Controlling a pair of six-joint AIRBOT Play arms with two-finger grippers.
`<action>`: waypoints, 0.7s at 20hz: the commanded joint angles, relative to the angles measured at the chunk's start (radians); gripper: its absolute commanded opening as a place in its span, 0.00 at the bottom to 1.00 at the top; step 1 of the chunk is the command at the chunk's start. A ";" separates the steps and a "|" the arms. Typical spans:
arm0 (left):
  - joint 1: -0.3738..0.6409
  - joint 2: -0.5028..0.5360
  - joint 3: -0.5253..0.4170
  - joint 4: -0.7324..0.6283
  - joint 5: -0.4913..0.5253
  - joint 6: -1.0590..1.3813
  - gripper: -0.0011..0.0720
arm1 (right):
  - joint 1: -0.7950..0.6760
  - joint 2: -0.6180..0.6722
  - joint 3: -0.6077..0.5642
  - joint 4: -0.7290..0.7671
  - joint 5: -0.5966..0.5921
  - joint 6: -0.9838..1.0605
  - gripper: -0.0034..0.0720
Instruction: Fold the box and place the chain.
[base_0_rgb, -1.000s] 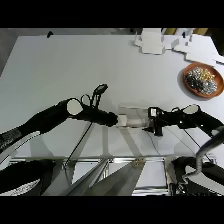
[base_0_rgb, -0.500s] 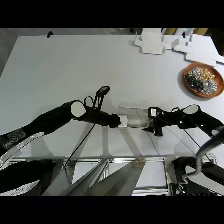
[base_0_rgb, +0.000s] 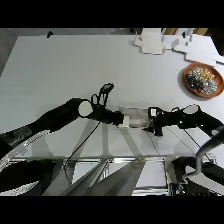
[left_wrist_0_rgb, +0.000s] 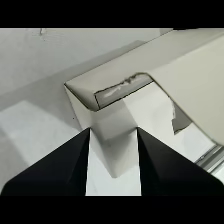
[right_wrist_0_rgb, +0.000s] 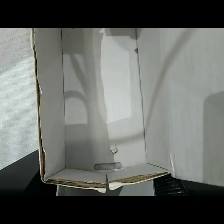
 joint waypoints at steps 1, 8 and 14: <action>-0.022 -0.034 0.042 0.096 -0.053 -0.120 0.47 | 0.000 0.000 0.000 0.000 0.000 0.000 0.59; -0.066 -0.077 0.146 0.247 -0.151 -0.327 0.47 | 0.000 0.000 0.000 0.000 0.000 0.000 0.59; -0.116 -0.181 0.286 0.365 -0.309 -0.521 0.38 | 0.000 0.000 0.000 0.000 0.000 0.000 0.59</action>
